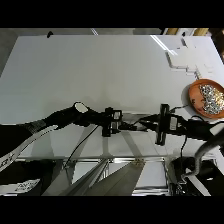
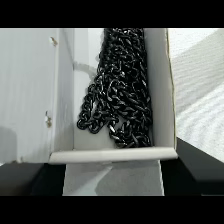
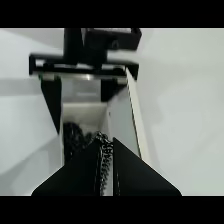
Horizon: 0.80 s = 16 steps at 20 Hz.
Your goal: Fold the box and place the chain.
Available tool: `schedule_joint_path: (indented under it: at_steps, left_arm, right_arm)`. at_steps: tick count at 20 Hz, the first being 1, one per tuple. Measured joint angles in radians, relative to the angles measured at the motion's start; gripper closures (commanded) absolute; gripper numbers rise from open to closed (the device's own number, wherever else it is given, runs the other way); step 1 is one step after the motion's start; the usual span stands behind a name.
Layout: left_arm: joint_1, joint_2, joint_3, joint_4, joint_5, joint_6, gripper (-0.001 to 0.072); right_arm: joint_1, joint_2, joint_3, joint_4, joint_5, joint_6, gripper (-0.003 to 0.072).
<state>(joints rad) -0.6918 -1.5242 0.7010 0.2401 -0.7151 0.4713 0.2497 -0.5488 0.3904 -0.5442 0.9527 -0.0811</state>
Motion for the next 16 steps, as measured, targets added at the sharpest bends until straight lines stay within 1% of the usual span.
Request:
schedule_joint_path:
  at_steps: [2, 3, 4, 5, 8, 10, 13, 15, 16]
  left_arm:
    - [0.000, 0.000, 0.000, 0.000, 0.000, 0.000, 0.0437]
    - [0.000, 0.000, 0.000, 0.000, 0.000, 0.000, 0.0437]
    - [0.000, 0.000, 0.000, 0.000, 0.000, 0.000, 0.0437]
    - [0.000, 0.000, 0.000, 0.000, 0.000, 0.000, 0.0437]
    - [0.000, 0.000, 0.000, 0.000, 0.000, 0.000, 0.0437]
    - [0.000, 0.000, 0.000, 0.000, 0.000, 0.000, 0.0437]
    - [0.000, 0.000, 0.000, 0.000, 0.000, 0.000, 0.0437]
    - [0.000, 0.000, 0.000, 0.000, 0.000, 0.000, 0.0437]
    - [0.000, 0.000, 0.000, 0.000, 0.000, 0.000, 0.0437]
  right_arm:
    - [0.076, -0.058, 0.000, 0.032, -0.078, -0.014, 0.0663]
    - [0.114, -0.090, 0.000, 0.040, -0.120, -0.018, 0.0601]
    - [0.151, -0.127, 0.000, 0.045, -0.166, -0.021, 0.0518]
    - [0.180, -0.160, 0.000, 0.045, -0.201, -0.021, 0.0458]
    - [0.235, -0.229, 0.004, -0.002, -0.267, -0.021, 0.0459]
    - [0.249, -0.232, 0.028, -0.069, -0.262, -0.002, 0.0460]
    - [0.228, -0.194, 0.105, -0.233, -0.186, 0.076, 0.0461]
    - [0.163, -0.158, 0.154, -0.348, -0.107, 0.137, 0.0470]
    - [0.121, -0.143, 0.169, -0.387, -0.068, 0.157, 0.0491]
